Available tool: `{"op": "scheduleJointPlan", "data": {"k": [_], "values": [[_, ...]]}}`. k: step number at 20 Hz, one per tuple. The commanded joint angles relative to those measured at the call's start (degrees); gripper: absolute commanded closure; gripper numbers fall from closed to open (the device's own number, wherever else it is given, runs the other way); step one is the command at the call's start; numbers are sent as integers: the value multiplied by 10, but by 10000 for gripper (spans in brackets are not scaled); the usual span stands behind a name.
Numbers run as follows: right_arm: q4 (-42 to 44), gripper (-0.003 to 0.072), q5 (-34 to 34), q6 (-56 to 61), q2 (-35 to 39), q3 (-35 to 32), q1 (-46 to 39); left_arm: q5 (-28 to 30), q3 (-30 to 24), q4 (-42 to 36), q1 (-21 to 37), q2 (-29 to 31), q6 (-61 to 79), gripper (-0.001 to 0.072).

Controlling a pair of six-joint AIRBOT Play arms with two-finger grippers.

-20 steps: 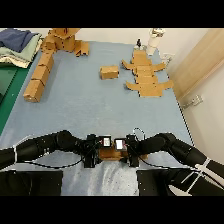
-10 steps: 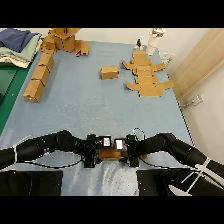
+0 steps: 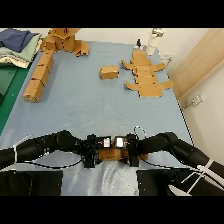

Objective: Fold the box.

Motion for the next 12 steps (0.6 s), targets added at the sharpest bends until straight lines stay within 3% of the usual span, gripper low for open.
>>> {"op": "scheduleJointPlan", "data": {"k": [1,6,8,12], "values": [[-63,-31,-48,82,40,17,0,1,0,0,0,0,0,258],[-115,-30,-212,212,121,25,0,1,0,0,0,0,0,258],[-103,-27,-273,320,157,25,0,1,0,0,0,0,0,258],[-7,-11,-281,409,221,33,0,1,0,0,0,0,0,258]]}}
